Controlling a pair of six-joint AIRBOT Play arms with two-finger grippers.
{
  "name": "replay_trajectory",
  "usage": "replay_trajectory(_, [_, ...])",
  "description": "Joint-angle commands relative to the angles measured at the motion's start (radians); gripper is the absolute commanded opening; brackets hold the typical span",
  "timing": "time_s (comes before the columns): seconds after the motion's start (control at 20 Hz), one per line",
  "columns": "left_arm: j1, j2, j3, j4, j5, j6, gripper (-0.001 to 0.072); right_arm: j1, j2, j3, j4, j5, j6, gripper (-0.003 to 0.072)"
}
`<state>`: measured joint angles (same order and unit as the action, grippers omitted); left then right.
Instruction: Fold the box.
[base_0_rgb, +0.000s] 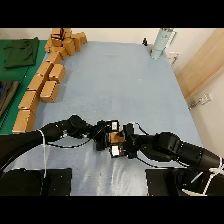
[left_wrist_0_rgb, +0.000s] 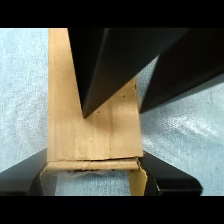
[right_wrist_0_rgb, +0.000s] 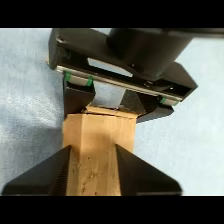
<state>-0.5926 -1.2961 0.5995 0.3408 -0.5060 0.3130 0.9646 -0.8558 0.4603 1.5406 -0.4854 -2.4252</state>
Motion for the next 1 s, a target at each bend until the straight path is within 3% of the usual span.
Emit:
replay_trajectory(0.0, [0.000,0.000,0.000,0.000,0.000,0.000,0.0522,0.003,-0.001,0.000,-0.040,0.010,0.001,0.0336])
replay_trajectory(0.05, [0.000,0.000,0.000,0.000,0.000,0.000,0.0522,0.003,-0.001,0.000,-0.040,0.009,0.001,0.0330])
replay_trajectory(0.1, [0.000,0.000,0.000,0.000,0.000,0.000,0.0522,0.003,0.002,0.000,-0.040,0.007,0.000,0.0266])
replay_trajectory(0.3, [0.000,0.000,0.000,0.000,0.000,0.000,0.0522,0.004,0.044,0.000,-0.037,0.002,0.000,0.0260])
replay_trajectory(0.35, [0.000,0.000,0.000,0.000,0.000,0.000,0.0522,0.004,0.055,0.000,-0.037,-0.003,0.000,0.0222])
replay_trajectory(0.95, [0.000,0.000,0.000,0.000,0.000,0.000,0.0522,0.003,0.085,0.002,-0.014,-0.020,0.000,0.0222])
